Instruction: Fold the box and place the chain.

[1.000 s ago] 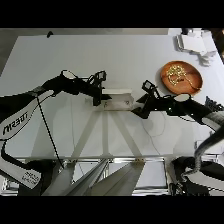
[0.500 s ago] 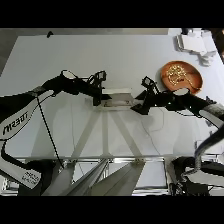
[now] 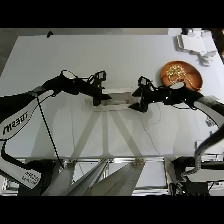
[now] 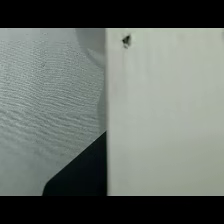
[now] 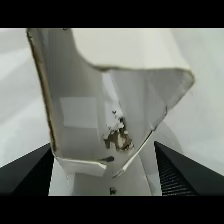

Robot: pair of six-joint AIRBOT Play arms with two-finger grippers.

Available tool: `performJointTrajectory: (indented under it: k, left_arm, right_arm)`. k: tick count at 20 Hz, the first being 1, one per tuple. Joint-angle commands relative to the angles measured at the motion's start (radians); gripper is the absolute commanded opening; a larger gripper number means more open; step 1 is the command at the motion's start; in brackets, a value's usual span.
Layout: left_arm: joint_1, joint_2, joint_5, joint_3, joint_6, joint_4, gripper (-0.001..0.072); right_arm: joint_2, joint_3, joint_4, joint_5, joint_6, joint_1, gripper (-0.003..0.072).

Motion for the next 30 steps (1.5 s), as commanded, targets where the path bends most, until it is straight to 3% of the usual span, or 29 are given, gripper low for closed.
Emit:
performJointTrajectory:
  k: [1, 12, 17, 30]
  left_arm:
    - [0.0, 0.0, 0.0, 0.0, 0.0, 0.0, 0.0008]
    - [0.0, 0.0, 0.0, 0.0, 0.001, 0.0, 0.0008]
    - [0.0, 0.0, 0.0, 0.0, 0.0, 0.0, 0.0008]
    - [0.0, 0.0, 0.0, 0.0, 0.0, 0.0, 0.0008]
  right_arm:
    - [-0.053, 0.06, 0.0, 0.04, -0.055, 0.0, 0.068]
    - [-0.082, 0.06, -0.037, 0.081, -0.145, 0.052, 0.066]
    - [-0.095, 0.06, -0.116, 0.078, -0.05, 0.051, 0.0659]
    - [-0.1, 0.06, -0.005, 0.079, -0.047, 0.052, 0.0633]
